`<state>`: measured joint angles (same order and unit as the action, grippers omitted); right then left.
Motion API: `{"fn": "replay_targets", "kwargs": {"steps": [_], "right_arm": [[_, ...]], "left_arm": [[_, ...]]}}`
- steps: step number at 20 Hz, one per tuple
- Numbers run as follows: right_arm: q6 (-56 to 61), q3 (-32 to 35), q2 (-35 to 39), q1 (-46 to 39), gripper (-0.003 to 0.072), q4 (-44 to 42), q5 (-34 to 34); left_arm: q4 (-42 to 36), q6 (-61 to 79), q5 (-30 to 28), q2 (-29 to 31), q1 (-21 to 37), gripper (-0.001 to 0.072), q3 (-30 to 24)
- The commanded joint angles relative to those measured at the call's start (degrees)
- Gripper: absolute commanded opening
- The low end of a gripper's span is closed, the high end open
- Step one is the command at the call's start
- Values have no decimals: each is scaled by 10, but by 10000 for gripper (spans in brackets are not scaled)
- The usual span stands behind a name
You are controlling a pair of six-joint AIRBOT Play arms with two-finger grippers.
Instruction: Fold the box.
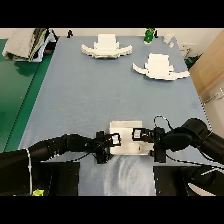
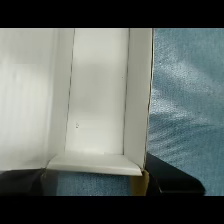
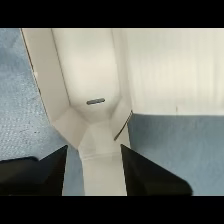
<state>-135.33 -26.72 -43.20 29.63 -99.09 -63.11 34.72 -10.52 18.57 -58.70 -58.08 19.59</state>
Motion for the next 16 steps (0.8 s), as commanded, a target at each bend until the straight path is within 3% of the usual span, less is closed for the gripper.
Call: {"fn": "replay_targets", "kwargs": {"steps": [1, 2, 3, 4, 6, 11, 12, 13, 14, 16], "right_arm": [[-7, 0, -22, 34, 516, 26, 70], [-8, 0, -22, 34, 503, 17, 78], [-8, 0, -22, 34, 322, 3, 78], [-7, 0, -22, 34, 211, -16, 76], [-7, 0, -22, 34, 141, -67, 75], [-8, 0, -25, 34, 148, -91, 104], [-8, 0, -31, 34, 261, -93, 107], [-8, 0, -39, 34, 503, -91, 108], [-8, 0, -45, 34, 633, -91, 108], [-8, 0, -49, 34, 643, -91, 107]], "left_arm": [[0, 0, 0, 0, 0, 449, 0], [0, 0, 0, 0, 0, 449, 0], [0, 0, 0, 0, 0, 449, 0], [0, 0, 0, 0, 0, 449, 0], [0, 0, 0, 0, 0, 449, 0], [0, 0, 0, 0, 0, 449, 0], [0, 0, 0, 0, 0, 449, 0], [0, 0, 0, 0, 0, 449, 0], [0, 0, 0, 0, 0, 449, 0], [0, 0, 0, 0, 0, 449, 0]]}}
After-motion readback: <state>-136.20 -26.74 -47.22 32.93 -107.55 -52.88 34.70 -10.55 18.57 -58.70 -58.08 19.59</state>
